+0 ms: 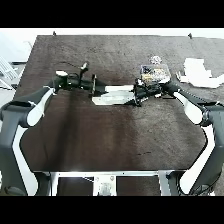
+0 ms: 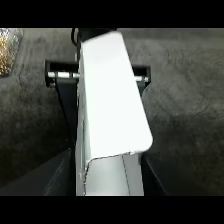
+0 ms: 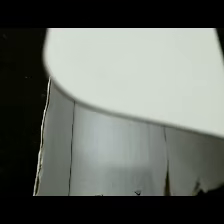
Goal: Fold the box and place the chain.
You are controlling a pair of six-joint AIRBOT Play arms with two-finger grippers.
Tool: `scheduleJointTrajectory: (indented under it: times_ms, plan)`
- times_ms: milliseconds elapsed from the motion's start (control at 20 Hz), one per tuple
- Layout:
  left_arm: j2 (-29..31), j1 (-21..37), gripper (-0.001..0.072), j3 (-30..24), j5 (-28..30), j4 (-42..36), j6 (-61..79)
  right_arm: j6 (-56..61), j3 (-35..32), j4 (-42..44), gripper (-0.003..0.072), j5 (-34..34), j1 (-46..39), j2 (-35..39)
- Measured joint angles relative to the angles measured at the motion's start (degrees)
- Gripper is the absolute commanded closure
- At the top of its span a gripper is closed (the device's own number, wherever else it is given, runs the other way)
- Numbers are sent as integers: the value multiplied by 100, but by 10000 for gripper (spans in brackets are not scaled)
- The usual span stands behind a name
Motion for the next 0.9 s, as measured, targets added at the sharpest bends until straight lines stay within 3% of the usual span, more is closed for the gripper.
scheduleJointTrajectory:
  times_ms: [50,100,150,300,450,700,900]
  plan:
    - [76,98,262,0,-149,9,-26,0,0,0,110,0,0,0]
    - [164,205,620,0,-337,13,-55,0,0,0,110,0,0,0]
    - [249,310,690,0,-546,15,-61,0,0,0,110,0,0,0]
    - [525,435,695,-2,-1169,162,-35,0,0,0,110,0,0,0]
    - [872,273,696,-39,-1259,640,-90,0,0,0,110,0,0,0]
    - [1340,-450,695,-396,-531,1670,-210,0,0,0,110,0,0,0]
    - [1445,-1001,694,-892,529,2168,-256,0,0,0,110,0,0,0]
